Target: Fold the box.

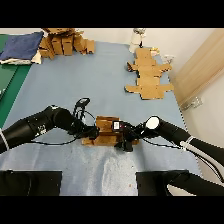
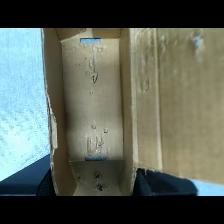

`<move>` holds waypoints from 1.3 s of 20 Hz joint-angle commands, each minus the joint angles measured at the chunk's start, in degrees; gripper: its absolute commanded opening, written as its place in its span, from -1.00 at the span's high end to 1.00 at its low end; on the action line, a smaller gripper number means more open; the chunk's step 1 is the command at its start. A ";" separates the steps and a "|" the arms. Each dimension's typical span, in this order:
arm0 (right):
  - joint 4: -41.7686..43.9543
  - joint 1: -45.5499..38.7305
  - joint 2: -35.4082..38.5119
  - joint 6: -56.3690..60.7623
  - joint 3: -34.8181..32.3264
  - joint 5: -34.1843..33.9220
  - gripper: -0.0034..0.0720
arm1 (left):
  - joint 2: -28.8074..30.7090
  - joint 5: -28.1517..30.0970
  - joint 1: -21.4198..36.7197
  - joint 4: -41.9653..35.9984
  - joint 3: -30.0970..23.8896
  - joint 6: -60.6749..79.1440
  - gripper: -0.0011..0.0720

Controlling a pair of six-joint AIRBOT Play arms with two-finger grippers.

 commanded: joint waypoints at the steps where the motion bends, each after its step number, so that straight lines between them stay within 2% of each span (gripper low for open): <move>1: 0.00 0.04 -0.02 0.02 -0.02 0.22 -0.39 | 3.54 -1.53 -0.15 5.11 2.54 -2.64 -0.36; 3: 0.00 0.04 -0.02 0.02 -0.02 0.22 -0.39 | 7.98 -4.50 0.83 11.08 2.97 -8.04 -0.35; 6: 0.00 0.04 -0.02 0.00 -0.02 0.22 -0.39 | 13.05 -13.42 4.92 20.06 2.64 -14.43 -0.27; 8: 0.00 0.04 -0.02 0.00 -0.02 0.22 -0.39 | 14.25 -16.52 8.92 21.20 1.09 -15.28 0.31; 9: 0.00 0.04 -0.02 0.00 -0.02 0.22 -0.39 | 14.14 -17.29 10.88 20.98 -0.22 -15.28 0.76; 10: 0.00 0.04 -0.02 0.02 -0.04 0.22 -0.39 | 14.12 -17.31 12.52 20.96 -2.01 -15.28 0.94; 13: 0.00 0.04 -0.02 0.00 -0.02 0.20 -0.39 | 14.12 -15.06 16.52 18.71 -8.11 -14.38 0.94; 17: 0.00 0.04 -0.02 0.00 -0.02 0.22 -0.39 | 14.10 -6.36 20.22 -2.86 -15.32 2.49 0.94; 20: 0.00 0.04 -0.02 0.00 -0.02 0.22 -0.39 | 13.53 -4.57 20.15 -15.93 -17.59 13.03 0.94; 22: 0.00 0.04 -0.02 0.00 -0.02 0.22 -0.39 | 12.22 -3.96 20.17 -19.15 -18.38 15.19 0.94; 26: 0.02 0.04 -0.02 0.00 -0.02 0.22 -0.39 | 7.96 -2.29 20.15 -19.15 -18.47 15.54 0.94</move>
